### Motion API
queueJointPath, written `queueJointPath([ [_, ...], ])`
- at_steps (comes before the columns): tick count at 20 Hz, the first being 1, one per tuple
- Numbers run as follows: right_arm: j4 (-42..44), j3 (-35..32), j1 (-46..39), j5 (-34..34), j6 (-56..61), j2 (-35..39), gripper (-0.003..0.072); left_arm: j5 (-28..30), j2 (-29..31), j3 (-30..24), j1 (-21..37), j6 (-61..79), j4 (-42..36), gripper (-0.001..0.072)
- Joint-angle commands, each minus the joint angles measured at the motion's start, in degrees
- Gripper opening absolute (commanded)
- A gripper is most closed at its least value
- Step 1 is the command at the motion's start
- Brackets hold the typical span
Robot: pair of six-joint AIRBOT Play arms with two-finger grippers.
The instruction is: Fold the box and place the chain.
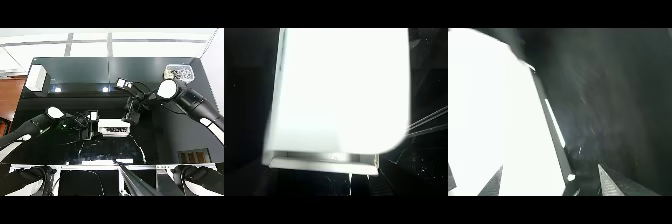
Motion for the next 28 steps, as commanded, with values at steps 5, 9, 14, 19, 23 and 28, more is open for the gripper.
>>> queueJointPath([
  [5,7.8,-4.3,0.0,0.1,-18.4,-0.2,0.0705,0.0,0.0,0.0,0.0,0.0,0.0,0.0445],
  [9,7.7,-7.9,1.2,-4.3,-21.0,-0.2,0.0705,0.0,0.0,0.0,0.0,0.0,0.0,0.0445],
  [14,8.0,-7.9,1.3,-5.7,-21.0,-0.2,0.0703,0.0,0.0,0.0,-0.1,0.0,0.0,0.0445],
  [19,8.0,-7.9,1.3,-4.9,-20.7,-0.2,0.0297,0.0,0.0,0.0,-0.1,0.0,0.0,0.0445],
  [23,8.0,-8.3,1.4,-4.1,-20.3,-0.2,0.0297,0.0,0.0,0.0,-0.1,0.0,0.0,0.0445],
  [28,7.5,-8.7,2.3,-4.2,-20.4,-1.0,0.0297,0.0,0.0,0.0,-0.1,0.0,0.0,0.0445],
])
